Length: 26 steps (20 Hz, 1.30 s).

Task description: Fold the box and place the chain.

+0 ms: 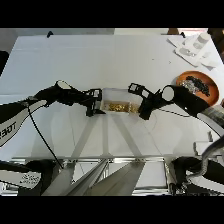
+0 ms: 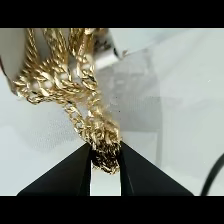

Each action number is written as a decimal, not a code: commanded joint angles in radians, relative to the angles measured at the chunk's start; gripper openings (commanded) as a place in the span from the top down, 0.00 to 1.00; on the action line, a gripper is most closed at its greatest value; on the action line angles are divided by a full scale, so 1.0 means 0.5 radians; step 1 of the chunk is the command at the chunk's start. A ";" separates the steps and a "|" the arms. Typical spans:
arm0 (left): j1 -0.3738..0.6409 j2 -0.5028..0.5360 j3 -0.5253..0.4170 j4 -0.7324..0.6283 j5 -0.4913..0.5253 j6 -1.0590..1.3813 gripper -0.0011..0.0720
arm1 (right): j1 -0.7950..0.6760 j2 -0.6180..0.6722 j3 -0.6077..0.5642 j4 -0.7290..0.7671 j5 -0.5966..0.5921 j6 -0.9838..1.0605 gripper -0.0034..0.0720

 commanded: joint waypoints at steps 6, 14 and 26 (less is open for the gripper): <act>0.000 0.001 0.000 0.001 0.000 0.001 0.63 | 0.088 0.330 0.008 0.188 -0.350 0.165 0.94; 0.000 0.001 0.000 0.001 0.000 0.001 0.63 | 0.463 0.274 0.008 0.187 -0.883 0.320 0.94; 0.000 0.001 0.000 0.001 0.000 0.000 0.63 | 0.509 0.182 0.343 -0.063 -0.185 0.442 0.51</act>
